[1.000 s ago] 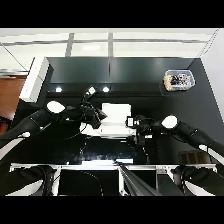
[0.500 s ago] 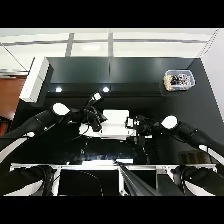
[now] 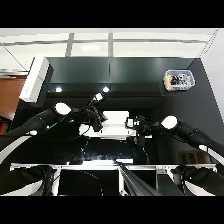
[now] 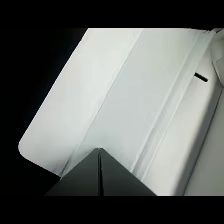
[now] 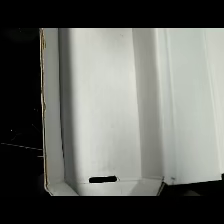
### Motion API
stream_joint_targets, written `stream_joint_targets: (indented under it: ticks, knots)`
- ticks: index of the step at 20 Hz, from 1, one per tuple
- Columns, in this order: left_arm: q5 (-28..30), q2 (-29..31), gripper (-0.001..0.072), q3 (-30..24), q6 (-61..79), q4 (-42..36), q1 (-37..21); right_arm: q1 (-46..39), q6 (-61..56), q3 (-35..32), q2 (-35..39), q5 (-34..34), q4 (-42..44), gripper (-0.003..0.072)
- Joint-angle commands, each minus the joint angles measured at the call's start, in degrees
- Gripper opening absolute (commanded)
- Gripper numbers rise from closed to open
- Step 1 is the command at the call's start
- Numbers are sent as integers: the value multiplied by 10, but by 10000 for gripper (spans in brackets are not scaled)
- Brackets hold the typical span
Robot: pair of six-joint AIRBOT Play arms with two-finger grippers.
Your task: Fold the box and place the chain.
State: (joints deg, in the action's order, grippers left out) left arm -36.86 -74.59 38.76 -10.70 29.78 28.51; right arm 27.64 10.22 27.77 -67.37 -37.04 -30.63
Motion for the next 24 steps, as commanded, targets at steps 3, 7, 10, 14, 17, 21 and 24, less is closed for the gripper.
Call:
stream_joint_targets:
  ticks: [3,7,10,14,17,21,24]
  knots:
    - [-67,67,26,39,-30,92,-58,0,-1,0,0,0,-1,471]
    - [-202,136,28,38,-43,119,-149,0,-1,0,0,2,-1,471]
    - [-278,135,426,6,3,163,-153,0,-1,0,0,2,-1,471]
    - [-183,135,709,-29,-3,218,-140,0,-1,0,0,2,-1,471]
    - [-170,131,708,-31,1,219,-136,0,-1,0,0,2,-1,471]
    - [-174,110,707,-31,37,218,-117,0,-1,0,0,2,0,471]
    - [-146,83,707,-31,78,218,-75,0,-1,0,0,2,0,470]
